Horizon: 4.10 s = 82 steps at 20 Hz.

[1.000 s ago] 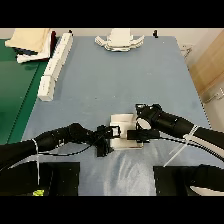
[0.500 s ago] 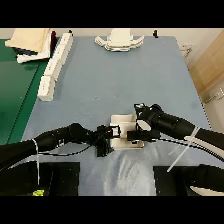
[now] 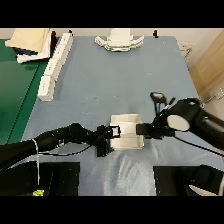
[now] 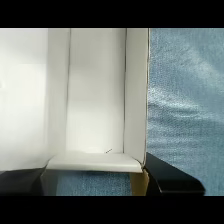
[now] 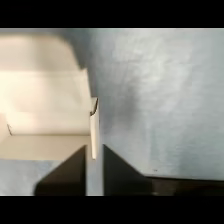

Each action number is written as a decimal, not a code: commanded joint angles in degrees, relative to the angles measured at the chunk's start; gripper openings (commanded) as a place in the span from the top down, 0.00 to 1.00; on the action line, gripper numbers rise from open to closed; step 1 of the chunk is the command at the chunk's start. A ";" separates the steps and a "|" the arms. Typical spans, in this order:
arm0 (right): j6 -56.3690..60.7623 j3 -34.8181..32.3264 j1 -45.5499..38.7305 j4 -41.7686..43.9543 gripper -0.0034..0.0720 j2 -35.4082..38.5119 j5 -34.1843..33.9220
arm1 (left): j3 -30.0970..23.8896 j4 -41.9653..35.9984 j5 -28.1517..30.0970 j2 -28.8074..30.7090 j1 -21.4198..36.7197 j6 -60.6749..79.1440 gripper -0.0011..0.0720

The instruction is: Fold the box.

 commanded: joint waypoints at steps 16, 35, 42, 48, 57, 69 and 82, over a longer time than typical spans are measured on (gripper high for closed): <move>-67.60 3.04 -44.72 68.35 0.95 -39.23 5.88 | 0.02 0.02 0.02 0.02 -0.02 0.02 0.36; -77.64 -3.69 -16.81 42.49 0.95 -18.29 -2.73 | 0.02 0.02 0.04 0.02 -0.02 0.02 0.36; -81.61 -5.60 -11.06 39.32 0.95 -14.43 -8.57 | 0.02 0.02 0.02 0.04 -0.02 0.00 0.36; -84.50 -6.29 -3.65 32.02 0.95 -4.63 -15.98 | 0.02 0.02 0.02 0.02 -0.02 0.02 0.36; -86.79 -17.88 4.02 22.23 0.95 6.49 -33.38 | 0.02 0.02 0.02 0.02 -0.02 0.02 0.36; -92.70 -19.71 8.20 16.70 0.34 6.56 -36.37 | 0.02 0.02 0.02 0.04 -0.02 0.02 0.36; -95.03 -19.69 8.20 17.44 0.16 3.56 -35.47 | 0.04 0.02 0.02 0.02 -0.02 0.02 0.36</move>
